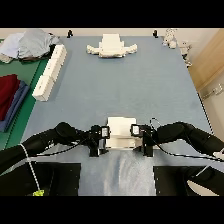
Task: Fold the box.
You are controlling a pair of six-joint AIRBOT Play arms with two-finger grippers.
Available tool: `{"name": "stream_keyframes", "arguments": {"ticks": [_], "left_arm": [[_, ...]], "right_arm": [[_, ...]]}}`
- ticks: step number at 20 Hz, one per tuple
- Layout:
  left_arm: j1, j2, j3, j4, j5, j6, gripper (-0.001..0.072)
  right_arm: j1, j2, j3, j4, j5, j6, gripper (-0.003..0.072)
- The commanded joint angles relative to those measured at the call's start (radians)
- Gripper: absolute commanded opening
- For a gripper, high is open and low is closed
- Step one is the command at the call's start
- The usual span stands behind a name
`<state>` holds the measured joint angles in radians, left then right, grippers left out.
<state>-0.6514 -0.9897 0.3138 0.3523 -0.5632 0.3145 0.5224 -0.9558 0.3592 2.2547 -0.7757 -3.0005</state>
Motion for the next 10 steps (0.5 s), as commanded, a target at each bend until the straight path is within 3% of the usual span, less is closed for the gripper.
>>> {"name": "stream_keyframes", "arguments": {"ticks": [1,10], "left_arm": [[-0.004,-0.021,0.005,-0.021,0.011,0.036,0.0699],[-0.004,-0.047,0.028,0.015,0.008,-0.013,0.0698]], "right_arm": [[0.001,-0.001,0.000,0.000,0.000,0.000,0.0507],[0.001,-0.001,0.000,0.000,0.000,0.000,0.0506]]}}
